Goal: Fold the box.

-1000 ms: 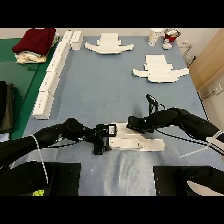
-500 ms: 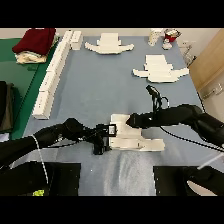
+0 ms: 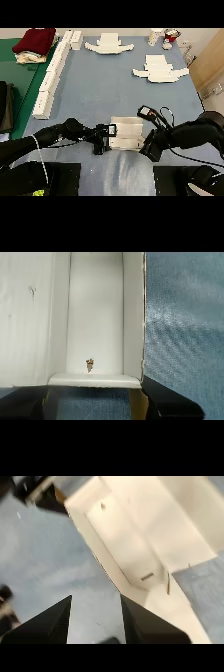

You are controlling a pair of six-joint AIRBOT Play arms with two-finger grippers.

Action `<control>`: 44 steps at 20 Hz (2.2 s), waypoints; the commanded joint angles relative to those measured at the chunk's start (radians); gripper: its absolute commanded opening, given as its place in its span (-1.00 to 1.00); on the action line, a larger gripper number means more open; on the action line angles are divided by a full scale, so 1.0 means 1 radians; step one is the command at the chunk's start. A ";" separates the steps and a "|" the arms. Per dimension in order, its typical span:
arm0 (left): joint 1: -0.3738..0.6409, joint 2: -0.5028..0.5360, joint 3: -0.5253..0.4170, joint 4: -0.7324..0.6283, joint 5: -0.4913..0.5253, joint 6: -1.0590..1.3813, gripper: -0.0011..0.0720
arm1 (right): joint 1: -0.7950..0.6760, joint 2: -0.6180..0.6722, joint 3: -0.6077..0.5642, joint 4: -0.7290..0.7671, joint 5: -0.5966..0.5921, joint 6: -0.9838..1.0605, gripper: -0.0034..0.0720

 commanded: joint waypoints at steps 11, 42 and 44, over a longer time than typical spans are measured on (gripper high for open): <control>0.000 0.000 0.001 0.000 0.000 0.000 0.30 | 0.059 -0.021 -0.193 -0.346 0.283 -0.438 0.38; 0.000 0.000 0.001 0.000 0.000 0.000 0.30 | 0.059 -0.121 -0.193 -0.129 0.459 -0.567 0.92; 0.000 0.000 0.001 0.000 0.000 0.000 0.30 | 0.059 -0.123 -0.193 -0.130 0.459 -0.567 0.92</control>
